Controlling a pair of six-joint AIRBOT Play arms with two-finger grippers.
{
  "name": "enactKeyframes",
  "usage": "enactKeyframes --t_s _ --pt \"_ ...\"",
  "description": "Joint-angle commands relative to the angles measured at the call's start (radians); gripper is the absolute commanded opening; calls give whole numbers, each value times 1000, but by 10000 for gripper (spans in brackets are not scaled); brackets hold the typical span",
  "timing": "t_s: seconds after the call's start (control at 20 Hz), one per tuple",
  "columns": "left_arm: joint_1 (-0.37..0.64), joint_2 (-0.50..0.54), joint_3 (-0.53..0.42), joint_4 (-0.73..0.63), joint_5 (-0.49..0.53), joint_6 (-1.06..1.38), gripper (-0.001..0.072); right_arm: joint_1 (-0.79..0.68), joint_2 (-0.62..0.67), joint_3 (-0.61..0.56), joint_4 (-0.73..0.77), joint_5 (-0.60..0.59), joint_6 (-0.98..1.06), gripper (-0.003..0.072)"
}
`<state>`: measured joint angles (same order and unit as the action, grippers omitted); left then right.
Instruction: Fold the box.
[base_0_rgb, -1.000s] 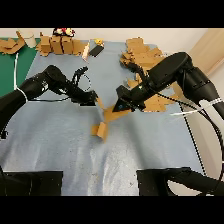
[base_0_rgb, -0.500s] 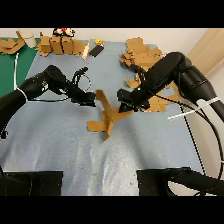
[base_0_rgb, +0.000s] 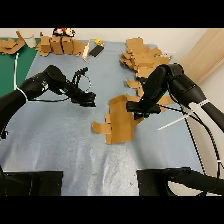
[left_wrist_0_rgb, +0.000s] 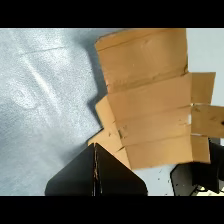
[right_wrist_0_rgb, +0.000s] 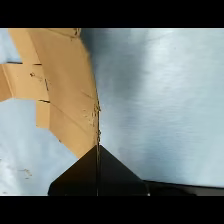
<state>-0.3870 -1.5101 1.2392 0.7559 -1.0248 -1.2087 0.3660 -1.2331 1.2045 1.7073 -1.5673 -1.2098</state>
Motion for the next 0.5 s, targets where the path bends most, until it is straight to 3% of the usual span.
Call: enactKeyframes --t_s 0.0,0.15,0.45 --pt "1 -1 0 -1 -3 0 11 -1 0 -5 -142 -23 13 5" --pt "1 -1 0 -1 -3 0 11 0 -2 -54 -133 55 13 5" --pt "0 -1 0 -1 -3 0 11 3 -2 -316 7 299 2 5"
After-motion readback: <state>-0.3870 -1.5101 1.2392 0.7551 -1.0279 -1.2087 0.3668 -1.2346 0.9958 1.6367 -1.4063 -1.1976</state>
